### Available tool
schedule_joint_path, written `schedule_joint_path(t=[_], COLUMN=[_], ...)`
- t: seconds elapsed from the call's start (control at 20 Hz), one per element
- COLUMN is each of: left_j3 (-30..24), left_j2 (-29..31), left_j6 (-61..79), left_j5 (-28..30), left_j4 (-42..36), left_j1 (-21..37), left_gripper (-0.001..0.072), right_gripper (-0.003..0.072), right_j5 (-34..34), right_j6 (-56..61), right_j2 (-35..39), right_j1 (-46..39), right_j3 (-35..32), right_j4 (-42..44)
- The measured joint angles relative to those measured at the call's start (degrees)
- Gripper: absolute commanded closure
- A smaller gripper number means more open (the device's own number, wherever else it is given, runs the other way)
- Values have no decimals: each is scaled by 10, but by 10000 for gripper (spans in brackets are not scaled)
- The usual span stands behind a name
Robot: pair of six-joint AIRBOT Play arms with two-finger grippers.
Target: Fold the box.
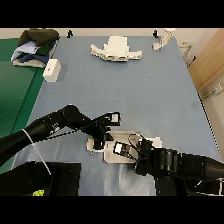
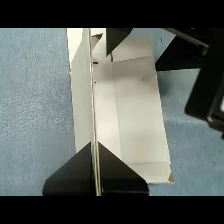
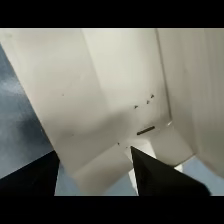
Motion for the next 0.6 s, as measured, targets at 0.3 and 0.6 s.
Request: schedule_joint_path(t=[0.3,0.6], left_j3=[0,0], left_j2=[0,0], left_j6=[0,0], left_j5=[0,0], left_j4=[0,0], left_j1=[0,0], left_gripper=[697,697], right_gripper=[39,17], right_j5=[-3,-38], right_j6=[52,170], right_j2=[0,9], right_j1=[1,1], right_j3=[35,45], right_j4=[-29,-55])
